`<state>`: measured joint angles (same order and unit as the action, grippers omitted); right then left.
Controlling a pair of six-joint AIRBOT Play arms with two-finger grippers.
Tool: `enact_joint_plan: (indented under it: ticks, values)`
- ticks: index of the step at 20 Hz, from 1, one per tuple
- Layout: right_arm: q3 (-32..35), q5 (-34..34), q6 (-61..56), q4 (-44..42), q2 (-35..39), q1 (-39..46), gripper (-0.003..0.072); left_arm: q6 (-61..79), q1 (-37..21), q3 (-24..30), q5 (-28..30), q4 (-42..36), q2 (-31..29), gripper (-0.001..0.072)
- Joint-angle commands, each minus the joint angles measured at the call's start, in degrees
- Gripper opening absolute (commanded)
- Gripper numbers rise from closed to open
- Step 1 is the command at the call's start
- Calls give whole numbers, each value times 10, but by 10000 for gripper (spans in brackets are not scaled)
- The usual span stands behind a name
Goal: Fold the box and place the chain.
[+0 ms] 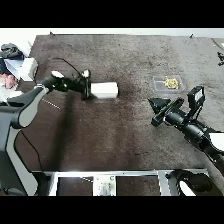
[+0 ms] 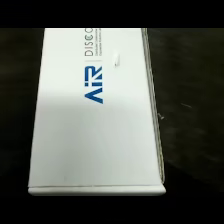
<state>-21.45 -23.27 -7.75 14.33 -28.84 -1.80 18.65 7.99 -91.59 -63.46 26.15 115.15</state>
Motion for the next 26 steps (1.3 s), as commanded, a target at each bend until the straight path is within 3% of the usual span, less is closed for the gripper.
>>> enact_joint_plan:
  ticks: [1, 5, 9, 14, 26]
  values:
    - [3, 6, 0, 0, 2, 0, -13, -107, -34, -17, 106, -39, -53, 9]
    - [3, 6, -1, 0, 2, 0, -13, -263, -106, -17, 280, -34, -93, 9]
    - [3, 6, 0, 0, 2, 0, -13, -414, -172, -14, 370, 10, -88, 9]
    - [3, 6, 0, 0, 2, 0, -12, -422, -179, 48, 508, 19, -87, 9]
    - [3, 17, 0, 0, 2, 0, -13, -418, -179, 57, 549, 33, -11, 11]
